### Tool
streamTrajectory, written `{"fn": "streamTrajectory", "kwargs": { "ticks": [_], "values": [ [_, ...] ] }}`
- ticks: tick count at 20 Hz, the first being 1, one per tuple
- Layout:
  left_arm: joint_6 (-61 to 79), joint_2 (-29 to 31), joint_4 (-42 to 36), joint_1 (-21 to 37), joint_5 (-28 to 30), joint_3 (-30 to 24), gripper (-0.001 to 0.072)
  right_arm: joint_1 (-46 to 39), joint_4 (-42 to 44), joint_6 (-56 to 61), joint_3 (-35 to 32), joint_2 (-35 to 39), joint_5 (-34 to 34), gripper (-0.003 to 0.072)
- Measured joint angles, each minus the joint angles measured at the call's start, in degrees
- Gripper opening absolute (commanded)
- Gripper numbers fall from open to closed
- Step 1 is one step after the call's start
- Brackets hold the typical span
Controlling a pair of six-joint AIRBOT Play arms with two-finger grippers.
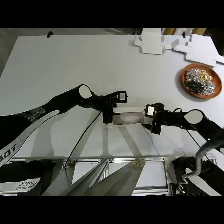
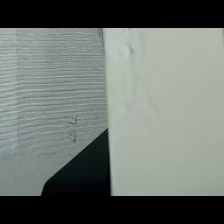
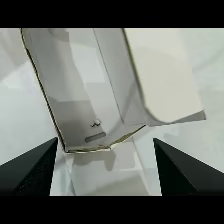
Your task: Fold the box and place the chain.
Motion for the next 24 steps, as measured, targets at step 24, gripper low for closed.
{"fn": "streamTrajectory", "kwargs": {
  "ticks": [24],
  "values": [
    [0.0, 0.0, 0.0, 0.0, -0.1, 0.0, 0.0008, -1.9, 9.2, -15.8, 3.2, -14.4, 5.9, 0.0571]
  ]
}}
